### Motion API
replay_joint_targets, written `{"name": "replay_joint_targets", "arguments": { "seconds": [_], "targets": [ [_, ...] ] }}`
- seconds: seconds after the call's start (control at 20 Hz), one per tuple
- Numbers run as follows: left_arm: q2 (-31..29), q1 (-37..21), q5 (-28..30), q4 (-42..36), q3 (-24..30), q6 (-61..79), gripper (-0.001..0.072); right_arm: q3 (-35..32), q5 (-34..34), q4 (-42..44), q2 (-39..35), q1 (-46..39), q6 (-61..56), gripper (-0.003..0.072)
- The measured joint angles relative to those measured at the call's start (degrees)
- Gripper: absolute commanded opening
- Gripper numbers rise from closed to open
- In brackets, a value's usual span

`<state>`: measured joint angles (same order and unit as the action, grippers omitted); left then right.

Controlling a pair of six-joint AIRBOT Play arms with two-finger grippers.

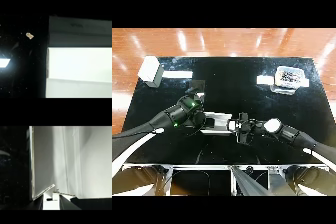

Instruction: Fold the box and place the chain.

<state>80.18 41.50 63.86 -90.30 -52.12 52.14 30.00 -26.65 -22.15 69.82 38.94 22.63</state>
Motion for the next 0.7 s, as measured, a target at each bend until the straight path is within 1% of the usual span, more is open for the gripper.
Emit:
{"name": "replay_joint_targets", "arguments": {
  "seconds": [0.35,0.55,0.65,0.7],
  "targets": [
    [0.0,0.0,-0.2,-0.2,0.0,0.2,0.0024,0.6,-0.1,3.0,0.2,0.2,0.3,0.024],
    [0.0,0.0,-0.4,-0.7,0.0,0.2,0.0023,0.6,-1.4,4.0,0.2,0.2,0.3,0.0243],
    [0.0,0.0,-0.5,-0.9,0.0,0.2,0.0023,0.7,-2.3,4.3,0.2,0.2,0.3,0.0465],
    [0.0,0.0,-0.6,-1.0,0.0,0.2,0.0023,0.7,-2.2,4.5,0.2,0.2,0.3,0.0484]
  ]
}}
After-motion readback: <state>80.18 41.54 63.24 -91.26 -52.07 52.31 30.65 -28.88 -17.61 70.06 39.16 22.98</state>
